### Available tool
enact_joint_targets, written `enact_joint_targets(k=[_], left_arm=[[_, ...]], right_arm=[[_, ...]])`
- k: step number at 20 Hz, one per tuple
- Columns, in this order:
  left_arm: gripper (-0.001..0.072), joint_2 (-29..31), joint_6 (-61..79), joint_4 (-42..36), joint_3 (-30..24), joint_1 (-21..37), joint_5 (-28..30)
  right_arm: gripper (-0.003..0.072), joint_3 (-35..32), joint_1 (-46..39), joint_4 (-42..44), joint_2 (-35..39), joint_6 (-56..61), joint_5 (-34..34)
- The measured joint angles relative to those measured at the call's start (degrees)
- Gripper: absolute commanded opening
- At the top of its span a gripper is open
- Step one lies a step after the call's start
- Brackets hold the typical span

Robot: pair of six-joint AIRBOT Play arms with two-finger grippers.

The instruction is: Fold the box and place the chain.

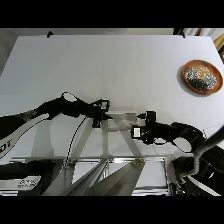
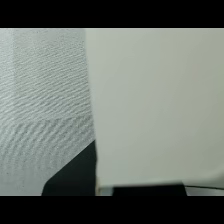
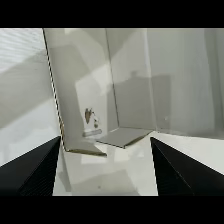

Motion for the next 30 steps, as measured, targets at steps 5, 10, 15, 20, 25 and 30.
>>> enact_joint_targets(k=[5,10,15,20,25,30], left_arm=[[0.0013,0.0,0.0,0.0,0.0,0.0,0.0],[0.0013,0.0,0.0,0.0,0.0,0.0,0.0],[0.0013,0.0,0.0,-0.02,0.0,0.0,0.02],[0.0013,-0.02,0.0,-0.02,0.0,0.0,0.04],[0.0013,-0.02,0.0,-0.02,0.0,0.0,0.07],[0.0013,-0.02,0.0,0.0,0.0,0.0,0.07]], right_arm=[[0.0617,0.61,-2.01,5.46,-0.81,-3.48,1.64],[0.0617,0.74,-2.49,8.15,-2.62,-4.28,2.01],[0.0617,0.76,-5.35,11.23,-3.15,-4.55,2.4],[0.0617,0.74,-6.51,12.57,-3.21,-4.94,2.69],[0.0617,1.05,-6.73,12.85,-3.23,-6.73,2.51],[0.0617,1.99,-6.75,12.85,-3.23,-7.5,2.38]])
